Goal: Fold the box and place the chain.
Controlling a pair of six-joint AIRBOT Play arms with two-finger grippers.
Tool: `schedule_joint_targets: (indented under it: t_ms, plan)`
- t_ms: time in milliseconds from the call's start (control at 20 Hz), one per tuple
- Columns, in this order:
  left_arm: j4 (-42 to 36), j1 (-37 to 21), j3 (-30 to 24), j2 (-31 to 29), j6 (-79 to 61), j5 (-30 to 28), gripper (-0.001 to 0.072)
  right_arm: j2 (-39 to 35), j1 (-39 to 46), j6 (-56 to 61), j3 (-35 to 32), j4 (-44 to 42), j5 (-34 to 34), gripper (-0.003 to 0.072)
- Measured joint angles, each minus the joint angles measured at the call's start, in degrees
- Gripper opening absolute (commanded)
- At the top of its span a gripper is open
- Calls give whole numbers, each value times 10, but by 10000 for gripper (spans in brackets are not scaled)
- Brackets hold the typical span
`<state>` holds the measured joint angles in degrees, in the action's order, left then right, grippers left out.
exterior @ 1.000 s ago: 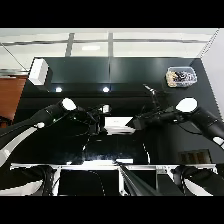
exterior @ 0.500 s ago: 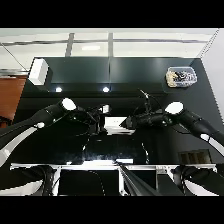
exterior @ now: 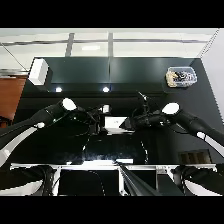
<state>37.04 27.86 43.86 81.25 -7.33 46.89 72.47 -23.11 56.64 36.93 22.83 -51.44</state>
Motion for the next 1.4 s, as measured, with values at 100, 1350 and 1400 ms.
schedule_joint_targets:
  t_ms: [100, 1350, 1400]
  plan:
    - [0, 0, 0, 0, 0, 0, 479, 3, 0, 0, 0, 12, 1, 9]
    - [0, 0, 0, 0, 0, 2, 480, -15, 95, -8, 0, 47, -94, 9]
    - [0, 0, 0, 0, 0, 2, 480, -15, 95, -3, 0, 55, -91, 9]
